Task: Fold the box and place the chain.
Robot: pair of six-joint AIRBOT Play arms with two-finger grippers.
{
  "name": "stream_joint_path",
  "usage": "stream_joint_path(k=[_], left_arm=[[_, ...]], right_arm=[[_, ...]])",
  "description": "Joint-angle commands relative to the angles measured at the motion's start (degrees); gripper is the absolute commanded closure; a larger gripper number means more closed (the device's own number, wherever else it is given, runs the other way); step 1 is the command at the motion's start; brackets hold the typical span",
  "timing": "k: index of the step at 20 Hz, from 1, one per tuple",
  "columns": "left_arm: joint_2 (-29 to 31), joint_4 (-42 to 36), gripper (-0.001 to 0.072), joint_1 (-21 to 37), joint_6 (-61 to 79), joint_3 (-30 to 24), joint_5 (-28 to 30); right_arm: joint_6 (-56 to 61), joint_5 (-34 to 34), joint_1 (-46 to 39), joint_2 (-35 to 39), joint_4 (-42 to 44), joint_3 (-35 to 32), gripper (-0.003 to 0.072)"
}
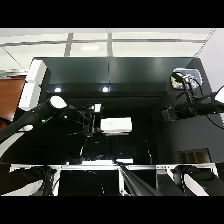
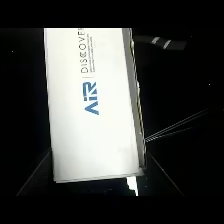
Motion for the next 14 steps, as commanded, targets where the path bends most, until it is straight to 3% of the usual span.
stream_joint_path(k=[1,7,11,14], left_arm=[[3.37,-0.94,-0.0011,-0.61,-1.77,0.46,-1.77],[-0.61,-4.83,-0.0007,-8.41,-7.54,4.98,7.52],[-6.71,-4.52,-0.0007,-9.18,-17.07,8.92,6.58],[-7.50,-3.69,-0.0006,-9.16,-18.49,9.20,3.56]], right_arm=[[1.11,-1.25,-0.61,1.05,-2.40,0.07,0.0673],[1.18,-4.22,-0.59,1.05,-2.19,0.04,0.0673],[1.16,-4.22,-0.59,1.05,-1.88,-0.57,0.0673],[1.16,-4.42,-0.61,1.05,-1.95,-1.22,0.0673]])
